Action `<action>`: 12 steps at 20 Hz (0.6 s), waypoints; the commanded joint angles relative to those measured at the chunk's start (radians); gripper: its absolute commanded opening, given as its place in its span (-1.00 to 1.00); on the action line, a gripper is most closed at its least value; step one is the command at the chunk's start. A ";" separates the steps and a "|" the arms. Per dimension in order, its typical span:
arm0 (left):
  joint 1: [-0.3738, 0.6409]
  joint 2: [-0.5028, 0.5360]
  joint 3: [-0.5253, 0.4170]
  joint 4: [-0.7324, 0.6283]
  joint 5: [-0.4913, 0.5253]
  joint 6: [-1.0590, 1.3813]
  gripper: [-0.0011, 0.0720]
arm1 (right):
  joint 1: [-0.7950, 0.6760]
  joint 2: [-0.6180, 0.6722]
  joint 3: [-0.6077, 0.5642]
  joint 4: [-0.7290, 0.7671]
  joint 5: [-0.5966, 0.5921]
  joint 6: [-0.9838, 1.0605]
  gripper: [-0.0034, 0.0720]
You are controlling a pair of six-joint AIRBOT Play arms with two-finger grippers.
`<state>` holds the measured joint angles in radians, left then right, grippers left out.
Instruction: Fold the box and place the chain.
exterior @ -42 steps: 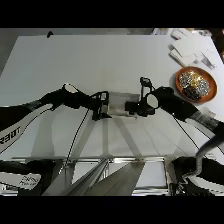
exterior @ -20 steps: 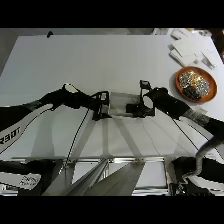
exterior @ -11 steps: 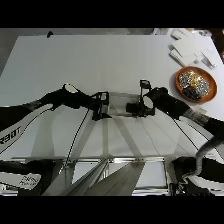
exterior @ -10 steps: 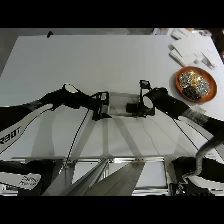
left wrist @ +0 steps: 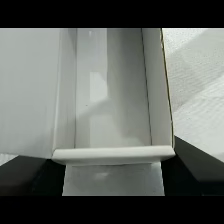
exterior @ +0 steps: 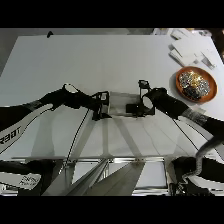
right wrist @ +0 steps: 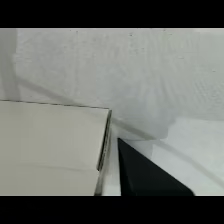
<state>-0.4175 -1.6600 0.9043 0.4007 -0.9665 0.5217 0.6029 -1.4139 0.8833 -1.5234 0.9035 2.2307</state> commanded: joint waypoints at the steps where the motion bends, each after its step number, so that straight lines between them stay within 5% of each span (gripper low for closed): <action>1: 0.000 0.000 0.000 -0.001 -0.002 0.001 -0.73 | 0.000 0.065 0.002 -0.040 -0.002 -0.094 -0.38; 8: 0.000 0.000 0.000 0.000 -0.002 0.001 -0.73 | -0.021 0.456 0.010 -0.072 0.205 -0.510 -0.39; 12: 0.000 0.000 0.000 -0.001 -0.002 0.001 -0.73 | -0.185 0.507 0.180 0.010 0.208 -0.599 -0.41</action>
<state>-0.4175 -1.6600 0.9043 0.4007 -0.9684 0.5220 0.5068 -0.9607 0.9710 -1.5543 1.0885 1.7508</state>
